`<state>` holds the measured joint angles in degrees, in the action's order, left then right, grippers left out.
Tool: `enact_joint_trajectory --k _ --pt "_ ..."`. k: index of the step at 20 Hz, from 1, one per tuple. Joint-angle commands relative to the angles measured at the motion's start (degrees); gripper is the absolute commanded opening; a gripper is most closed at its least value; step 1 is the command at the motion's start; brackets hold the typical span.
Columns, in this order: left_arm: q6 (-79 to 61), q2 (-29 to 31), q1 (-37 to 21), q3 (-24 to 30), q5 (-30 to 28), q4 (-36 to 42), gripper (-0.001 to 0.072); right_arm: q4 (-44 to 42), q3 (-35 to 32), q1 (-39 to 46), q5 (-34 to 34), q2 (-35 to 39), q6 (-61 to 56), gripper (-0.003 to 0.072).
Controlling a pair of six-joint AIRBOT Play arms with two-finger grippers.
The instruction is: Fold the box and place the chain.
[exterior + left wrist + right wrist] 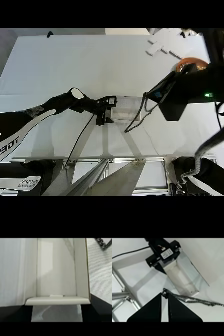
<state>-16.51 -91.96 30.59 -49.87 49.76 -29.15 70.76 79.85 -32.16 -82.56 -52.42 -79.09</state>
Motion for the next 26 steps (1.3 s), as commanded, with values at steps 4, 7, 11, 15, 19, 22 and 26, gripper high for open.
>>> enact_joint_trajectory --k 4,7,11,15,19,22,26 --pt "0.0 0.02 -0.02 -0.02 -0.02 -0.02 0.0326 0.28 -14.08 -0.22 12.11 0.39 1.03 0.0021" --pt "0.0 0.02 -0.02 -0.02 -0.02 -0.02 0.0326 1.05 -18.64 -0.22 16.57 0.39 0.94 0.0021" --pt "0.0 0.02 -0.02 -0.02 -0.02 -0.02 0.0326 1.49 -25.44 -0.22 21.66 0.26 0.96 0.0021" --pt "0.0 0.02 -0.02 -0.02 -0.02 -0.02 0.0326 1.4 -34.07 -0.22 32.79 -0.22 0.94 0.0021" --pt "0.0 0.02 -0.02 -0.02 -0.02 -0.02 0.0326 1.11 -36.54 -0.22 34.03 -4.85 0.94 0.0021" --pt "-0.02 0.02 -0.02 -0.02 -0.02 -0.02 0.0326 0.57 -36.59 -0.22 34.23 -8.9 0.94 0.0022" --pt "0.0 0.02 -0.02 -0.02 -0.02 -0.02 0.0326 0.52 -36.59 -0.22 34.71 -9.92 0.96 0.0203"
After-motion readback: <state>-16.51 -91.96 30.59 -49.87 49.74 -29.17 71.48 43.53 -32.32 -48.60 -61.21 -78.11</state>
